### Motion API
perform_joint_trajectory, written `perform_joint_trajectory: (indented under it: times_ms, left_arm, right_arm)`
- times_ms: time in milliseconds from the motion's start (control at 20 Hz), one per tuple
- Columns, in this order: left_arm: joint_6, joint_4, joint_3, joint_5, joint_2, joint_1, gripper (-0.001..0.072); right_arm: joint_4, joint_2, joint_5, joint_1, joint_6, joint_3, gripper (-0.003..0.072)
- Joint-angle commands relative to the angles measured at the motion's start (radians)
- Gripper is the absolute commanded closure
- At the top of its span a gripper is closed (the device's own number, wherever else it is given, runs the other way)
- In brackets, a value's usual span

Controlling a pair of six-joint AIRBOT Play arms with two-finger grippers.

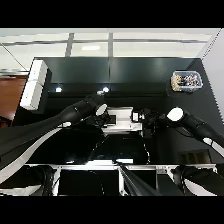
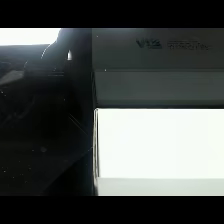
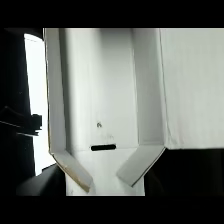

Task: Fold the box and place the chain.

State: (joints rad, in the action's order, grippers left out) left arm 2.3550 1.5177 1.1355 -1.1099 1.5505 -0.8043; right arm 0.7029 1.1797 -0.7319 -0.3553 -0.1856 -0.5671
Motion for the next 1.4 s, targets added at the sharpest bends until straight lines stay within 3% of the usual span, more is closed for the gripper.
perform_joint_trajectory:
  times_ms: [0,50,100,550,650,700,750,800,850,900,950,1050,1200,1350]
  left_arm:
    - [0.000,-0.001,0.001,-0.002,0.000,0.000,0.0681]
    - [0.000,-0.006,0.001,-0.003,0.000,0.001,0.0681]
    - [0.000,-0.008,0.001,-0.002,0.000,0.000,0.0681]
    - [0.001,-0.008,0.001,-0.003,0.000,0.002,0.0681]
    - [0.001,-0.008,0.001,-0.003,0.000,0.002,0.0681]
    - [0.001,-0.008,0.001,-0.003,0.000,0.002,0.0681]
    - [0.001,-0.008,0.001,-0.003,0.000,0.002,0.0681]
    - [0.001,-0.008,0.001,-0.003,0.000,0.002,0.0681]
    - [0.001,-0.008,0.001,-0.003,0.000,0.002,0.0681]
    - [0.001,-0.008,0.001,-0.003,0.000,0.002,0.0681]
    - [0.001,-0.008,0.001,-0.003,0.000,0.002,0.0681]
    - [0.001,-0.008,0.001,-0.003,0.000,0.002,0.0681]
    - [0.001,-0.008,0.001,-0.003,0.000,0.002,0.0681]
    - [0.001,-0.008,0.001,-0.003,0.000,0.003,0.0681]
  right_arm:
    - [-0.096,-0.005,-0.005,-0.001,-0.059,-0.001,0.0270]
    - [-0.129,-0.005,-0.006,-0.005,-0.058,-0.001,0.0417]
    - [-0.147,-0.004,-0.010,-0.011,-0.057,-0.001,0.0503]
    - [-0.232,0.040,0.029,-0.071,0.094,0.000,0.0505]
    - [-0.230,0.040,0.030,-0.071,0.116,0.000,0.0480]
    - [-0.229,0.040,0.040,-0.071,0.130,0.000,0.0288]
    - [-0.219,0.040,0.040,-0.071,0.130,0.000,0.0281]
    - [-0.204,0.040,0.035,-0.071,0.139,0.000,0.0463]
    - [-0.195,0.040,0.036,-0.071,0.174,0.000,0.0493]
    - [-0.194,0.040,0.037,-0.071,0.202,0.000,0.0331]
    - [-0.194,0.040,0.037,-0.071,0.212,0.000,0.0266]
    - [-0.192,0.039,0.036,-0.070,0.261,0.000,0.0666]
    - [-0.078,0.011,-0.036,-0.028,0.612,-0.046,0.0672]
    - [0.133,-0.061,-0.275,0.150,0.986,-0.166,0.0672]
